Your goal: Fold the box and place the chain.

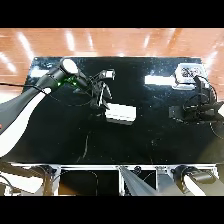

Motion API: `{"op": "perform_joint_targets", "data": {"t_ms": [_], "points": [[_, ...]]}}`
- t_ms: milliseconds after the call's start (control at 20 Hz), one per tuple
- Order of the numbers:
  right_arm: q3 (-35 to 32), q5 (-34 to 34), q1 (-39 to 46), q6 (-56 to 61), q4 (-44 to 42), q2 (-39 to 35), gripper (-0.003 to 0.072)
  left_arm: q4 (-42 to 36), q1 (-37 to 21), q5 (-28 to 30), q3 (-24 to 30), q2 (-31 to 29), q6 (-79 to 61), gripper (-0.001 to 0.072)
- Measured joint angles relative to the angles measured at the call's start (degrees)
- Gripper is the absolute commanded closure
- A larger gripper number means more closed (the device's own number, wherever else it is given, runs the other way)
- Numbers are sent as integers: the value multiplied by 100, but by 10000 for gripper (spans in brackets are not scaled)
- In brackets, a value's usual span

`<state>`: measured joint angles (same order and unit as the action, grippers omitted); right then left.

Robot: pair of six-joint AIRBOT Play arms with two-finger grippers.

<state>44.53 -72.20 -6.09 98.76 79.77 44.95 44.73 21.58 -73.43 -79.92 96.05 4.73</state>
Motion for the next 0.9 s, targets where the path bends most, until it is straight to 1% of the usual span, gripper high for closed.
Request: {"op": "perform_joint_targets", "data": {"t_ms": [150,550,900], "points": [[0,94,0,31,2,2,647,-74,-92,-70,39,83,66,85],[-7,195,0,48,9,7,647,-151,-74,-55,116,321,105,85],[-7,219,0,50,118,7,647,-214,-61,-37,116,376,107,85]]}}
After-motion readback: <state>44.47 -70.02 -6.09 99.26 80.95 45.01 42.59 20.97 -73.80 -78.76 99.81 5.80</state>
